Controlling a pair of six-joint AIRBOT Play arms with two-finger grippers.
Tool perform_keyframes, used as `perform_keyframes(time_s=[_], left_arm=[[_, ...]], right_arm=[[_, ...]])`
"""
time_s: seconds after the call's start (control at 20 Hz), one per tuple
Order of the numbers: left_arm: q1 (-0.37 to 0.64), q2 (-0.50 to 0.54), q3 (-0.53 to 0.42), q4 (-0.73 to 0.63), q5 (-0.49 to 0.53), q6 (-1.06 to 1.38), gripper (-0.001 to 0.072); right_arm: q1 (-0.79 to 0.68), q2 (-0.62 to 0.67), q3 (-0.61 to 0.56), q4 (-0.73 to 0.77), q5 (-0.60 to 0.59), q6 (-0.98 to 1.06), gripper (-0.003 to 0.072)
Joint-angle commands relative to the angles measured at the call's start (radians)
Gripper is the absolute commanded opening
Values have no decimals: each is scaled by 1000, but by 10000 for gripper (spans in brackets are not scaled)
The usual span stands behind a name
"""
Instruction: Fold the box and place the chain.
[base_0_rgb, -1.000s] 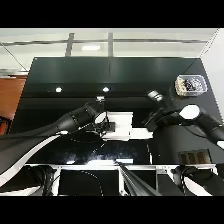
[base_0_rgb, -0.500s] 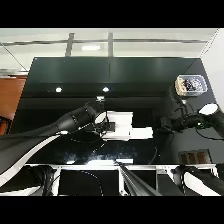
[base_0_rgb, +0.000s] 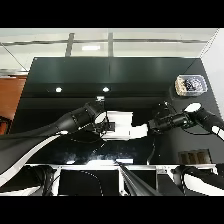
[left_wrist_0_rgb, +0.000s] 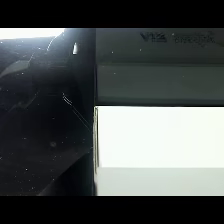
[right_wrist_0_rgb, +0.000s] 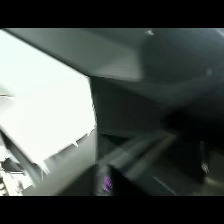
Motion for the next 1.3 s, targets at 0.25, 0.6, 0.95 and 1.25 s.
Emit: perform_keyframes(time_s=[0.25,0.6,0.95,1.25], left_arm=[[0,0,1,0,0,1,30],[0,0,1,0,0,1,30],[4,0,1,0,0,1,30],[4,0,1,0,0,1,31]], right_arm=[[31,-9,31,95,79,-45,573],[233,-9,84,83,-84,94,553],[451,-9,207,-298,-264,502,552],[623,-10,322,-645,-269,829,424]])
